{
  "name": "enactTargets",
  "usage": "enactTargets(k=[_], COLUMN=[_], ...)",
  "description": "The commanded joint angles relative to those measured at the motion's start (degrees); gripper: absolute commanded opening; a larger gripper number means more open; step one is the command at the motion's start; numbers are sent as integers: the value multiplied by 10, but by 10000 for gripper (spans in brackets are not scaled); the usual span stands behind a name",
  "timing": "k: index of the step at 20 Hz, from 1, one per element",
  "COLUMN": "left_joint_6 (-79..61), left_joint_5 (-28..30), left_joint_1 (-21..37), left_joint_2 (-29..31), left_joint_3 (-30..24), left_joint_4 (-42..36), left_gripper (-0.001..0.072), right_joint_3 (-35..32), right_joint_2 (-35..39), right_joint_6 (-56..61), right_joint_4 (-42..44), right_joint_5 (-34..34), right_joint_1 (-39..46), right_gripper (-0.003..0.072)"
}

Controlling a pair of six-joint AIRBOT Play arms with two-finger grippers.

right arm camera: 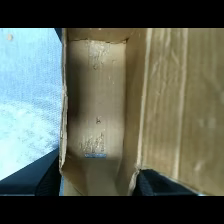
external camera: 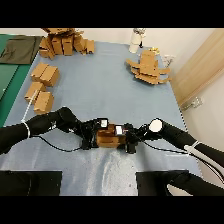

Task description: Fold the box.

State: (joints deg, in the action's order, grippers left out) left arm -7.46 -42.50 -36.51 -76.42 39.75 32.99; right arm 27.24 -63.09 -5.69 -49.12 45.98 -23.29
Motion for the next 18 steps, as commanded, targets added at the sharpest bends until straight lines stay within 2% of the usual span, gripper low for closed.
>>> enactTargets(k=[1, 2, 6, 9, 11, 18], left_joint_6=[0, 0, 0, 0, 0, 0], left_joint_5=[0, 1, 1, 1, 1, 1], left_joint_1=[1, 1, 1, 1, 1, 1], left_joint_2=[0, 0, 0, 0, 0, 0], left_joint_3=[1, 1, 1, 1, 1, 1], left_joint_4=[0, 0, 0, 0, 0, 0], left_gripper=[315, 315, 315, 315, 315, 315], right_joint_3=[1, 1, 11, 29, 29, 29], right_joint_2=[0, 0, 0, 2, 18, 134], right_joint_6=[-2, -4, -8, -8, -8, -3], right_joint_4=[-6, -5, -21, -21, -21, 43], right_joint_5=[-21, -15, 9, 99, 125, 125], right_joint_1=[1, 1, 9, 33, 46, 92], right_gripper=[594, 713, 712, 712, 712, 711])
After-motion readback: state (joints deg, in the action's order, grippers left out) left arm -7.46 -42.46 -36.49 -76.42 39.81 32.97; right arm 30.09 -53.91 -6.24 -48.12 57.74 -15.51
